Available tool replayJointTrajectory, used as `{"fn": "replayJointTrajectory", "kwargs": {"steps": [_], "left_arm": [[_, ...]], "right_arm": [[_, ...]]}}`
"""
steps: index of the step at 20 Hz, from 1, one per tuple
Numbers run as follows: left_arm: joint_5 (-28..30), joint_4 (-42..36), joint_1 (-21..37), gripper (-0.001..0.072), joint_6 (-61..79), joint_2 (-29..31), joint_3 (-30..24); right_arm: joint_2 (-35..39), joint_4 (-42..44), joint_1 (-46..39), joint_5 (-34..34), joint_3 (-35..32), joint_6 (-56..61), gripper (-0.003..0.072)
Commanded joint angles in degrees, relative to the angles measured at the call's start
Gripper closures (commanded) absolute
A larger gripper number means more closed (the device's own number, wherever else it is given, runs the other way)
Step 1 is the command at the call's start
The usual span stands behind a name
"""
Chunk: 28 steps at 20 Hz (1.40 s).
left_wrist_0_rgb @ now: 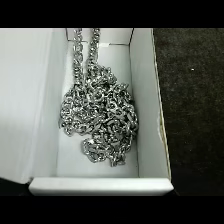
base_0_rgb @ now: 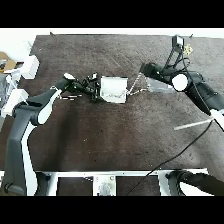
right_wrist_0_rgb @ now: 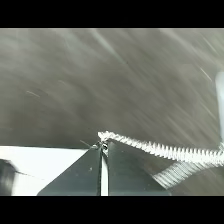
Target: Fold the box and place the chain.
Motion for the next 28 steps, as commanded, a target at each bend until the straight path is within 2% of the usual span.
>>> {"fn": "replayJointTrajectory", "kwargs": {"steps": [1, 6, 12, 24, 28], "left_arm": [[0.0, 0.0, 0.0, 0.0358, 0.0, 0.0, 0.0], [0.0, 0.0, 0.0, 0.0358, 0.0, 0.0, 0.0], [0.0, 0.0, 0.0, 0.0358, 0.0, 0.0, 0.0], [0.0, 0.0, 0.0, 0.0359, 0.0, 0.0, 0.0], [0.0, 0.0, 0.0, 0.0358, 0.0, 0.0, 0.0]], "right_arm": [[3.2, -0.3, 5.6, -5.5, 3.0, -0.9, 0.0682], [3.2, -0.4, 10.9, -6.5, 6.7, -2.4, 0.0682], [3.0, -0.4, 14.9, -10.2, 6.8, -2.4, 0.0682], [-1.0, -0.2, 15.4, -13.4, 6.9, -2.2, 0.0682], [-1.9, -2.2, 15.3, -9.6, 6.8, -2.2, 0.0682]]}}
